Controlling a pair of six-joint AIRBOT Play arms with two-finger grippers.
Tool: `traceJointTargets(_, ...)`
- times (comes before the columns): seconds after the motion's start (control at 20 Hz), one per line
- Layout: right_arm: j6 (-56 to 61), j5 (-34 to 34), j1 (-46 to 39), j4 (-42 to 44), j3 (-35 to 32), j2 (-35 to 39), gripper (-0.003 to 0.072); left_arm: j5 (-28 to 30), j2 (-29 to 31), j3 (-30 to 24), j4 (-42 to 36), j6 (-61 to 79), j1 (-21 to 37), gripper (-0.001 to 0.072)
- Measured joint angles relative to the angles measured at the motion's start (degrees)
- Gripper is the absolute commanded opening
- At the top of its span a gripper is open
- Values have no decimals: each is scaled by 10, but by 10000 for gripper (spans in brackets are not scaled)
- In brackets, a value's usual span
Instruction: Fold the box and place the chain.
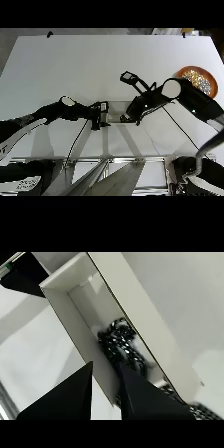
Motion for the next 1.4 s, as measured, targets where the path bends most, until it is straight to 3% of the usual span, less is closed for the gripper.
traceJointTargets(0.15, -75, 36, -54, -3, -5, 35, 146, 0, 0, 0, 0, 0, 0, 10)
traceJointTargets(0.2, -113, 47, -75, -5, -13, 46, 84, 0, 0, 0, 0, 0, 0, 10)
traceJointTargets(0.3, -193, 59, -111, -7, -38, 59, 55, 0, 0, 0, 0, 0, 0, 10)
traceJointTargets(0.45, -332, 34, -144, 5, -103, 69, 75, 0, 0, 0, 0, 0, 0, 10)
traceJointTargets(0.55, -432, -10, -154, 37, -151, 71, 201, 0, 0, 0, 0, 0, 0, 10)
traceJointTargets(0.85, -702, -100, -163, 172, -224, 40, 187, 0, 0, 0, 0, 0, 0, 10)
traceJointTargets(1.15, -782, -135, -168, 225, -236, 14, 162, 0, 0, 0, 0, 0, 0, 10)
traceJointTargets(1.4, -796, -125, -169, 243, -238, 6, 161, 0, 0, 0, 0, 0, 0, 10)
